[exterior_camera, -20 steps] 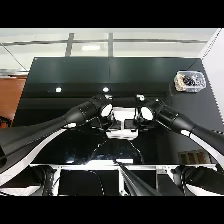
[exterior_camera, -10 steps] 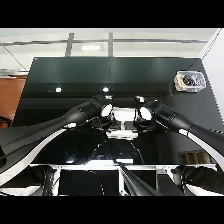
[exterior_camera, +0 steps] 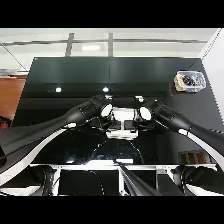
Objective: Fold the box and place the chain.
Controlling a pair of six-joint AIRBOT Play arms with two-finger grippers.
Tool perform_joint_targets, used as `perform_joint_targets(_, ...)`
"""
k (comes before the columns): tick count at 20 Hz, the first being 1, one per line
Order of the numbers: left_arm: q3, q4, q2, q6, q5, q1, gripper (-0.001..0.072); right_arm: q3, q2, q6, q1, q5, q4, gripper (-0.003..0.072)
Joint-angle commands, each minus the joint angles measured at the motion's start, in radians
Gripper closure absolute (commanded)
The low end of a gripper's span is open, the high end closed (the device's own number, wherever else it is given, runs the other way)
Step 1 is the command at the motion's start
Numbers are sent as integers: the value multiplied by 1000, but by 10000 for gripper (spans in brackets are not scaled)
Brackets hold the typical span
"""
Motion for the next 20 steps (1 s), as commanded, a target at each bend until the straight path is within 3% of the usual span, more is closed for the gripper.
perform_joint_targets(1,0,-2,0,-3,-2,0,681,18,5,-54,-1,31,-2,403)
perform_joint_targets(6,0,-2,0,-3,-2,0,681,41,100,-146,-3,103,-4,406)
perform_joint_targets(10,0,-2,0,-3,-2,0,681,84,290,-221,-55,129,-25,407)
perform_joint_targets(12,0,-2,0,-3,-2,0,681,106,398,-236,-112,119,-140,407)
perform_joint_targets(16,0,-2,0,-3,-2,0,681,100,496,-266,-266,-11,-614,408)
perform_joint_targets(19,0,-2,0,-3,-2,0,681,13,476,-263,-484,-286,-690,407)
perform_joint_targets(20,0,-2,0,-3,-2,0,681,-20,452,-244,-569,-359,-655,339)
